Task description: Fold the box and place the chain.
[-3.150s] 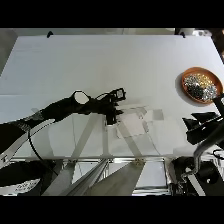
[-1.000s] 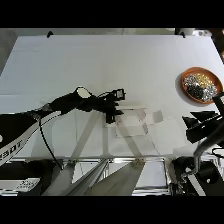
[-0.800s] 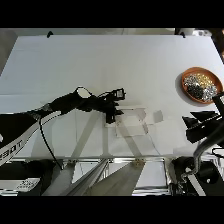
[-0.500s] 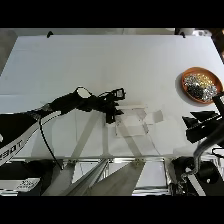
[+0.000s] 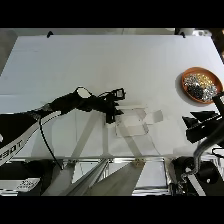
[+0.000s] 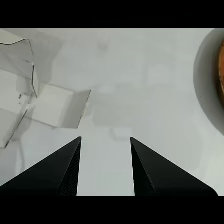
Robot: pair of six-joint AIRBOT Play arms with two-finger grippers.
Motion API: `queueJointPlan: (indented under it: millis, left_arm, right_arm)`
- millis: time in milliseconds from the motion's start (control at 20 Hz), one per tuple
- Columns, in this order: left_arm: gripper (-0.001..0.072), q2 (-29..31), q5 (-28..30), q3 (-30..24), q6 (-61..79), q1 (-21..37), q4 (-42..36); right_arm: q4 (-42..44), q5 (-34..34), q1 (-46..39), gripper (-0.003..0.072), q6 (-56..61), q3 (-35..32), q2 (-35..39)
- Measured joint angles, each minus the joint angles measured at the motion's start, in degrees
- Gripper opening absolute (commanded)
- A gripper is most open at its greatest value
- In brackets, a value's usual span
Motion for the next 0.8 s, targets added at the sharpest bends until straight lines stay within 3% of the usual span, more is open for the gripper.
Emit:
queueJointPlan:
  millis: [800]
  left_arm:
    - [0.0002, 0.7, -2.3, 0.1, 0.0, 0.1, 4.2]
  right_arm:
    - [0.0, -0.2, 0.0, 0.0349, 0.0, 0.0, 0.0]
